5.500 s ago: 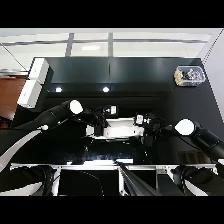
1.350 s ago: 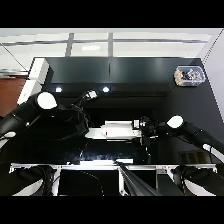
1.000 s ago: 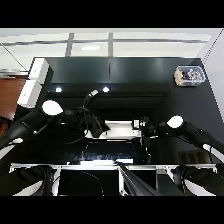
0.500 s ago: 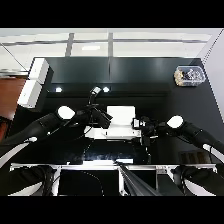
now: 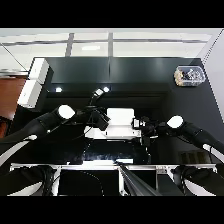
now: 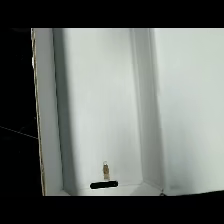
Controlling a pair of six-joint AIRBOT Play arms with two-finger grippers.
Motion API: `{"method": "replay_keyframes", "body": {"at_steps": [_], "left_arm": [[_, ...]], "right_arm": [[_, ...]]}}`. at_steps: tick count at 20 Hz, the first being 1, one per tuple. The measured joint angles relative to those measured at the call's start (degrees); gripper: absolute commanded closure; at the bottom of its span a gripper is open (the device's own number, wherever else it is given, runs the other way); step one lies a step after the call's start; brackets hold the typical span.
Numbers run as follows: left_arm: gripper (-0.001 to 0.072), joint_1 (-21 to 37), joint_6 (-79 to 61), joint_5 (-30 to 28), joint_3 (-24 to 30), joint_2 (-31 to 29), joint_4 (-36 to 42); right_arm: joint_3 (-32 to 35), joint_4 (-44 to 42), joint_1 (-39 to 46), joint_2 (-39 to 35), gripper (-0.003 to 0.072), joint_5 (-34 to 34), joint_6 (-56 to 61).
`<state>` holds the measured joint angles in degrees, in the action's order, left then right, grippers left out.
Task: Fold the box and place the chain.
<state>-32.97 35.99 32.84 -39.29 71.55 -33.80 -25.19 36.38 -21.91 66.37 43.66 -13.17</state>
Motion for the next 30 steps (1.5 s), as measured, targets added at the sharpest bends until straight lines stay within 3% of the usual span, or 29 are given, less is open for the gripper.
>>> {"method": "replay_keyframes", "body": {"at_steps": [7, 8, 9, 10, 16, 20, 21, 23, 24, 27, 29, 30], "left_arm": [[0.0678, 11.06, 0.90, 6.10, 2.51, -13.51, -6.51], [0.0574, 12.04, -1.75, 8.85, 3.69, -14.10, -6.03], [0.0164, 12.39, -4.70, 11.43, 4.68, -14.19, -5.38], [0.0004, 12.37, -7.93, 13.29, 5.51, -13.94, -4.81], [0.0031, 7.02, -30.62, 13.51, 7.39, -7.96, -3.96], [0.0039, 5.18, -38.12, 12.57, 6.56, -3.85, -5.44], [0.0122, 4.94, -38.99, 12.24, 6.43, -3.15, -5.60], [0.0180, 4.70, -40.24, 12.35, 6.29, -2.34, -5.64], [0.0252, 4.61, -40.57, 12.35, 6.25, -2.05, -5.22], [0.0379, 3.78, -41.33, 12.37, 6.16, -1.60, -3.45], [0.0382, 2.99, -41.66, 12.28, 6.19, -1.42, -2.95], [0.0450, 2.64, -41.70, 12.15, 6.19, -1.40, -2.78]], "right_arm": [[0.00, 0.00, 0.00, 0.00, 0.0206, -0.02, 0.07], [0.02, 0.00, 0.00, 0.00, 0.0206, -0.02, 0.07], [0.00, 0.00, 0.00, 0.00, 0.0206, -0.04, 0.07], [0.00, 0.00, 0.00, 0.00, 0.0206, -0.04, 0.07], [0.00, 0.00, 0.00, 0.00, 0.0206, -0.13, 0.07], [0.00, 0.00, 0.00, 0.00, 0.0206, -0.17, 0.07], [0.00, 0.00, 0.00, 0.00, 0.0206, -0.17, 0.07], [0.02, 0.00, 0.00, 0.00, 0.0206, -0.20, 0.07], [0.00, 0.00, 0.00, 0.00, 0.0206, -0.20, 0.07], [0.00, 0.00, 0.00, 0.00, 0.0206, -0.26, 0.07], [0.00, 0.00, 0.00, 0.00, 0.0206, -0.37, 0.07], [0.00, 0.02, 0.00, 0.00, 0.0206, -0.37, 0.07]]}}
